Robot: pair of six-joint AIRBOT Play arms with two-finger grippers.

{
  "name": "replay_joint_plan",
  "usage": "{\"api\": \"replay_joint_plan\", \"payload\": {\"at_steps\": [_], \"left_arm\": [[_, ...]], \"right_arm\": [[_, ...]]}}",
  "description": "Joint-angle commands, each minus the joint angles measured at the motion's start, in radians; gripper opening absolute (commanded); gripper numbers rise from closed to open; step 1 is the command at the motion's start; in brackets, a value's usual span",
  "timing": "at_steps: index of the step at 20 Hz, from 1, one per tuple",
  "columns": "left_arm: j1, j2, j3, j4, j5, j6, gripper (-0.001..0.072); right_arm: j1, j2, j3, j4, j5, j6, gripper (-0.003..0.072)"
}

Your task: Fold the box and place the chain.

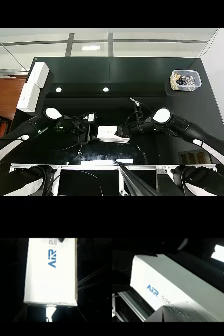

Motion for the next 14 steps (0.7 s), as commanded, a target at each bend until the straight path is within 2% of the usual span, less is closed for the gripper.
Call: {"api": "replay_joint_plan", "payload": {"at_steps": [1,3,6,7,8,9,12,14], "left_arm": [[0.0,0.0,0.0,-0.005,-0.002,-0.002,0.0494],[0.0,0.0,0.0,-0.009,-0.005,-0.003,0.0495],[0.001,0.005,0.0,-0.004,-0.005,-0.005,0.0508],[0.002,0.016,0.002,0.01,-0.005,-0.005,0.0557],[0.003,0.033,0.006,0.045,-0.004,-0.006,0.0701],[0.007,0.05,0.013,0.069,-0.004,-0.028,0.072],[0.016,0.117,0.041,0.172,-0.027,-0.158,0.072],[0.011,0.164,0.065,0.202,-0.092,-0.211,0.072]], "right_arm": [[0.0,-0.002,-0.001,-0.022,-0.01,-0.001,0.0012],[-0.001,0.0,0.005,-0.023,0.0,-0.01,0.0011],[-0.047,0.029,0.068,-0.033,0.121,-0.066,0.0012],[-0.084,0.059,0.096,-0.051,0.169,-0.066,0.0012],[-0.129,0.099,0.119,-0.08,0.203,-0.065,0.0012],[-0.174,0.143,0.134,-0.116,0.222,-0.064,0.0012],[-0.324,0.277,0.15,-0.258,0.241,-0.02,0.0012],[-0.424,0.337,0.15,-0.334,0.249,0.013,0.0012]]}}
